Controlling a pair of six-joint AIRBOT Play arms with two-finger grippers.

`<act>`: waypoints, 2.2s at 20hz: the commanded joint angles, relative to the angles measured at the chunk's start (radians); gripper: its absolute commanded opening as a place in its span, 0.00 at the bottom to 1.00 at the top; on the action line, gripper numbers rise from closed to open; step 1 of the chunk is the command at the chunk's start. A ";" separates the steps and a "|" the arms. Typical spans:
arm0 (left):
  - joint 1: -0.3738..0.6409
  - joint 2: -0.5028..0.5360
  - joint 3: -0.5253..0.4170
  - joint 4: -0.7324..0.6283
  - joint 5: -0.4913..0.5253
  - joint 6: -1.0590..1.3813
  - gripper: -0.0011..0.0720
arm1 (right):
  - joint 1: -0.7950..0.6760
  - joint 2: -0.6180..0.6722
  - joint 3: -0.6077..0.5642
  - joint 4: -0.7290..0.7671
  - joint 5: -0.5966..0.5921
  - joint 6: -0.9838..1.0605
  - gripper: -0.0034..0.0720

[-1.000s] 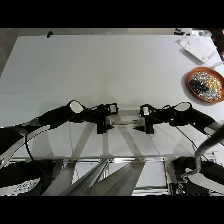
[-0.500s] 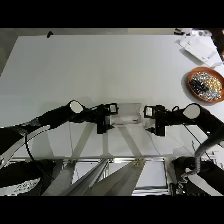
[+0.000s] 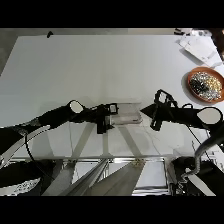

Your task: Fold the box and place the chain.

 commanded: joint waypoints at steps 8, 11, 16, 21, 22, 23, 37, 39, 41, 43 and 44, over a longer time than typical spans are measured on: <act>0.000 0.000 0.000 0.000 -0.002 0.000 0.44 | 0.000 -0.313 0.001 0.351 -0.190 0.049 0.07; 0.000 0.000 0.000 0.000 -0.002 0.000 0.44 | 0.000 -0.364 0.001 0.349 -0.241 0.098 0.07; 0.000 0.000 0.000 0.000 -0.002 0.000 0.44 | 0.000 -0.436 0.001 0.320 -0.188 0.109 0.07; 0.000 0.000 0.000 0.000 -0.002 0.000 0.44 | -0.003 -0.391 0.013 0.280 -0.121 0.111 0.07; 0.000 0.000 0.000 0.000 -0.001 0.000 0.44 | -0.014 -0.362 0.023 0.234 -0.110 0.141 0.07; 0.000 0.000 0.000 0.000 -0.001 0.000 0.44 | -0.037 -0.331 0.034 0.177 -0.090 0.188 0.07; 0.000 0.000 0.000 0.000 -0.002 0.000 0.44 | 0.008 -0.111 0.080 -0.517 0.248 -0.019 0.45; 0.000 0.000 0.000 0.000 -0.002 0.000 0.44 | 0.039 -0.112 0.080 -0.492 0.182 -0.095 0.45; 0.000 0.000 0.000 0.000 -0.001 0.000 0.44 | 0.039 -0.137 0.079 -0.487 0.129 -0.158 0.44; 0.000 0.000 0.000 0.000 -0.001 0.000 0.44 | 0.040 -0.201 0.079 -0.479 0.082 -0.194 0.44; 0.000 0.000 0.000 0.000 -0.002 0.000 0.44 | 0.040 -0.245 0.079 -0.454 0.062 -0.194 0.44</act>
